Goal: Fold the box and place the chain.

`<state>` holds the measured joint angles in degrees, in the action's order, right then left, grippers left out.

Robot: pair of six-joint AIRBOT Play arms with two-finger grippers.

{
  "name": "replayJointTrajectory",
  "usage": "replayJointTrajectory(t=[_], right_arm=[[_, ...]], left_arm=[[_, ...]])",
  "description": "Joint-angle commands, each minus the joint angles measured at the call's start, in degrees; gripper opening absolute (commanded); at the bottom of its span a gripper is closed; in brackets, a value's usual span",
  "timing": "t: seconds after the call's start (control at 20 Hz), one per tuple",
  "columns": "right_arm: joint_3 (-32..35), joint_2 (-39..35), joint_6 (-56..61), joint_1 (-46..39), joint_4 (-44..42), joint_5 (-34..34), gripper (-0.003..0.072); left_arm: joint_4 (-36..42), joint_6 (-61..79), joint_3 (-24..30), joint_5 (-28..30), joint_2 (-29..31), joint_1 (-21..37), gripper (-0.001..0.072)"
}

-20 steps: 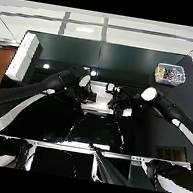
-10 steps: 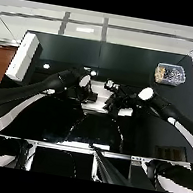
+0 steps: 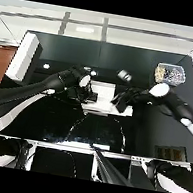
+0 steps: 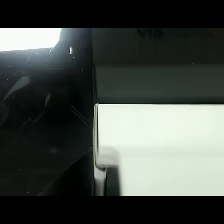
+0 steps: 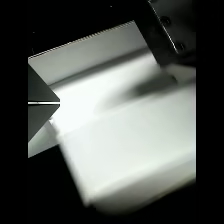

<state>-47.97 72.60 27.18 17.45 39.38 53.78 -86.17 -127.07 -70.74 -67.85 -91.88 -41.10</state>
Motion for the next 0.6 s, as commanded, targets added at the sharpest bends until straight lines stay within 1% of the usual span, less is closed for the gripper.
replayJointTrajectory(t=[0.0,0.1,0.15,0.2,0.3,0.35,0.45,0.55], right_arm=[[-1.62,-9.68,18.78,-10.40,8.55,11.50,0.0018],[-1.31,-14.27,32.33,-19.54,16.11,12.57,0.0018],[-0.26,-14.69,38.03,-24.26,18.80,12.44,0.0018],[2.03,-14.53,42.05,-29.27,19.19,11.93,0.0018],[9.64,-13.90,48.89,-36.44,14.99,8.94,0.0018],[14.23,-13.27,49.00,-38.07,11.30,7.50,0.0018],[20.46,-10.49,47.91,-37.99,5.55,5.09,0.0018],[22.58,-6.36,42.62,-36.33,-0.94,4.52,0.0018]], left_arm=[[-0.09,-0.02,-0.07,0.02,0.02,0.02,0.0025],[-0.11,-0.02,-0.07,-0.02,0.02,0.02,0.0025],[-0.11,-0.02,-0.07,-0.02,0.02,0.02,0.0025],[-0.09,-0.02,-0.07,-0.02,0.02,0.02,0.0025],[-0.09,-0.02,-0.07,-0.02,0.02,0.02,0.0025],[-0.09,-0.02,-0.07,0.00,0.02,0.02,0.0025],[-0.09,-0.02,-0.07,0.04,0.02,0.02,0.0025],[-0.09,-0.02,-0.07,0.04,0.02,0.02,0.0025]])
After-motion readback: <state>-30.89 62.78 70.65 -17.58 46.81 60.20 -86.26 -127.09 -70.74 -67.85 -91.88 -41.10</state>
